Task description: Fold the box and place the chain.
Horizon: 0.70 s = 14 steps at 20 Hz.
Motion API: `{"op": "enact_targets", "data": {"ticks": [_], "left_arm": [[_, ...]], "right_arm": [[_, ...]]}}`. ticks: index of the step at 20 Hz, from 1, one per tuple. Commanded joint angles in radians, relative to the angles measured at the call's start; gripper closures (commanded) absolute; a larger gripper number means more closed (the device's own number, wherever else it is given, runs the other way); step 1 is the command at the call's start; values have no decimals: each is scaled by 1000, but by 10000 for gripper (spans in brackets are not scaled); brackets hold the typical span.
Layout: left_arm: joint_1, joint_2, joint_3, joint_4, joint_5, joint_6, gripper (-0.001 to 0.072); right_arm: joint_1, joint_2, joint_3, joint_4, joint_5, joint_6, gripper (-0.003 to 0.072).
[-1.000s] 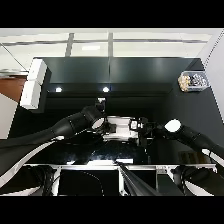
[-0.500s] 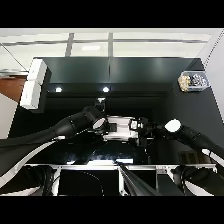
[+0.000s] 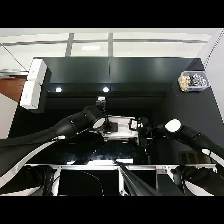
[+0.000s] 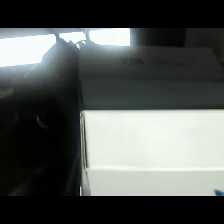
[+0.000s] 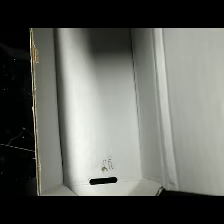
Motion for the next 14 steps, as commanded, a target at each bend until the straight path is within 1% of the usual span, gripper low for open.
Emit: {"op": "enact_targets", "data": {"ticks": [1, 5, 6, 7, 8, 14], "left_arm": [[1, 0, 24, 20, -19, 2, 300], [1, -2, 31, 37, -39, 2, 299], [1, -4, 30, 37, -39, 2, 299], [1, -6, 31, 37, -39, 2, 299], [1, -9, 31, 36, -41, 2, 300], [-1, -23, 31, 26, -47, 2, 302]], "right_arm": [[0, 0, 0, 0, 1, 0, 142], [0, 1, 0, 0, 1, 0, 144], [0, 0, 0, 0, 1, -1, 275], [0, 1, 0, 0, 1, -1, 389], [0, 1, 0, 0, 1, -1, 377], [0, 1, 0, 0, 1, 0, 378]]}}
